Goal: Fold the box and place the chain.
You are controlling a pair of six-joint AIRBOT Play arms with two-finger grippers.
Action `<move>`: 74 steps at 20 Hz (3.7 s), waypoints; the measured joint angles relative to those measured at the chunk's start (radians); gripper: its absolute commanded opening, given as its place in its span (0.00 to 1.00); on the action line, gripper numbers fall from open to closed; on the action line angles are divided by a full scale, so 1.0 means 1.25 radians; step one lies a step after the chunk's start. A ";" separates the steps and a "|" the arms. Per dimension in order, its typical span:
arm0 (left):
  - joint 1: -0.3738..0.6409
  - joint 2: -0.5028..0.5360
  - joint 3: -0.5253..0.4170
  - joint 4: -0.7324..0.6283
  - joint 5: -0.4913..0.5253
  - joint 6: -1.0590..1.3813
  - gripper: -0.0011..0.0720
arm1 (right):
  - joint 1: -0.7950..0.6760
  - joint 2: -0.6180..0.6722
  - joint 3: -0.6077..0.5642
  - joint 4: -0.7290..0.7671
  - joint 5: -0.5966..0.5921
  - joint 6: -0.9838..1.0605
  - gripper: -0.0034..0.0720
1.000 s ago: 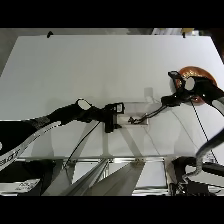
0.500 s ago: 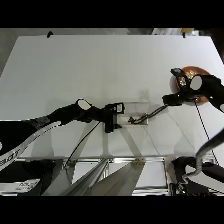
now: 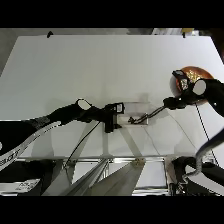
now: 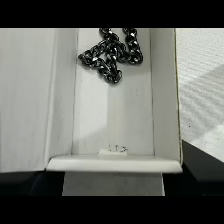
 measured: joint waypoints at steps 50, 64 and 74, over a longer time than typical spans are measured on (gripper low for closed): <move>0.000 0.000 0.000 0.000 0.000 0.000 0.39 | 0.388 0.331 -0.019 0.432 0.000 -0.061 0.07; 0.000 0.000 0.000 0.000 0.000 0.000 0.39 | 0.378 0.233 0.009 0.291 -0.017 0.001 0.30; 0.000 0.000 0.000 0.000 0.000 0.000 0.39 | 0.079 0.176 0.127 0.118 0.105 0.001 0.37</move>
